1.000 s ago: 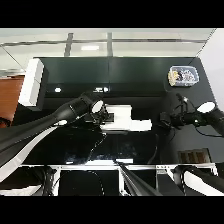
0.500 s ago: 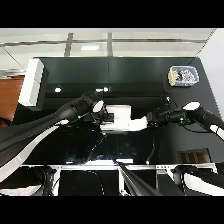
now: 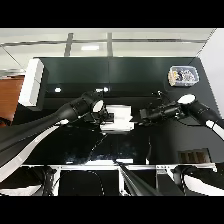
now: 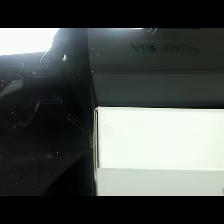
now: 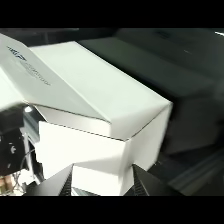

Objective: Fold the box and place the chain.

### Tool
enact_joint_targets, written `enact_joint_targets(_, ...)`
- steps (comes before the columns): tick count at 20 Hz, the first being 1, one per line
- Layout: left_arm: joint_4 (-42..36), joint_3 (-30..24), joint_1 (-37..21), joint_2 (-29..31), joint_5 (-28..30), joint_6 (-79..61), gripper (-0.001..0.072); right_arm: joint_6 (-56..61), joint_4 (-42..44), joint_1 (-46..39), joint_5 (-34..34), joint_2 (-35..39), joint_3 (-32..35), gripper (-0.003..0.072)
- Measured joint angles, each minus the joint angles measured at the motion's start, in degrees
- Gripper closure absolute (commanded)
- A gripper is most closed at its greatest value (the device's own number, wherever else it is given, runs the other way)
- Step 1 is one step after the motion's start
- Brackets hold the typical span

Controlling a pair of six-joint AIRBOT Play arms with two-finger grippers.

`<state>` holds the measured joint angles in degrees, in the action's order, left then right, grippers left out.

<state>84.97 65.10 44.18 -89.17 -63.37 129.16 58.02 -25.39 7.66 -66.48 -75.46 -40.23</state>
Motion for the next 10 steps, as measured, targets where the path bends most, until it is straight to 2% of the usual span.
enact_joint_targets(3, 0.0, 0.0, 0.0, 0.0, 0.0, 0.0, 0.0682, 8.2, -6.4, 4.1, 1.7, 0.0, -3.5, 0.0282)
enact_joint_targets(4, 0.0, 0.0, 0.0, 0.0, -0.1, 0.0, 0.0682, 11.8, -9.5, 5.7, 1.9, 0.0, -4.8, 0.0382)
enact_joint_targets(10, 0.0, 0.0, 0.0, 0.0, -0.3, 0.0, 0.0682, 30.6, -25.4, 15.6, 4.7, -0.1, -11.1, 0.0389)
